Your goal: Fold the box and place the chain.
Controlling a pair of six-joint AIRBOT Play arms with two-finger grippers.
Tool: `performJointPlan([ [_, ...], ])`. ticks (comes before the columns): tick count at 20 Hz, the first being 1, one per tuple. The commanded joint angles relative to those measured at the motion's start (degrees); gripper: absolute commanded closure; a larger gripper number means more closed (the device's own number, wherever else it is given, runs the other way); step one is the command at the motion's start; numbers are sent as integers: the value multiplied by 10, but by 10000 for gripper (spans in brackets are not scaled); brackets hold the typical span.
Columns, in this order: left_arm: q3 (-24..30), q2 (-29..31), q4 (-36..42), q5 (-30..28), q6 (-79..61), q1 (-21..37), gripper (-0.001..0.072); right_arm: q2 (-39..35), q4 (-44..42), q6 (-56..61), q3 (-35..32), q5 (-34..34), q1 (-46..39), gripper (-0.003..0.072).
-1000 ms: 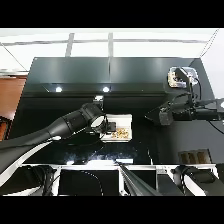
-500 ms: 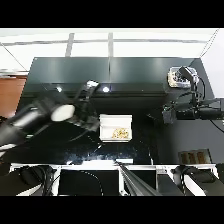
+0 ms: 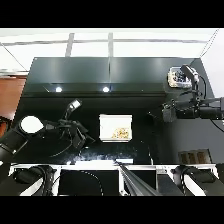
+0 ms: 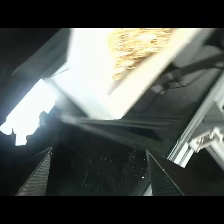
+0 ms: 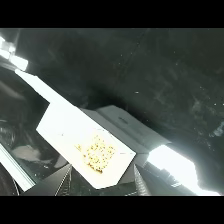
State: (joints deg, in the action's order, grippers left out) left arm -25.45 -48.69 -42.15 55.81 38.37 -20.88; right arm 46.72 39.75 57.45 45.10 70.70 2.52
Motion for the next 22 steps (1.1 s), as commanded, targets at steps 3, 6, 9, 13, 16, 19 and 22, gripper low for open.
performJointPlan([
  [3,50,-22,81,-106,-419,10,-4,0,0,0,0,-3,0,232],
  [6,45,-60,82,-124,-431,9,-2,0,-1,0,0,-3,0,232],
  [9,43,-84,84,-121,-487,-12,-1,0,-1,0,0,-4,0,232],
  [13,42,-112,86,-140,-515,-49,1,0,-1,0,0,-4,0,232],
  [16,39,-127,104,-151,-512,-56,2,0,-1,0,0,-4,0,232],
  [19,29,-135,134,-151,-513,-56,2,0,-1,0,0,-4,0,231],
  [22,28,-139,144,-149,-513,-56,2,0,-1,0,0,-4,0,232],
])
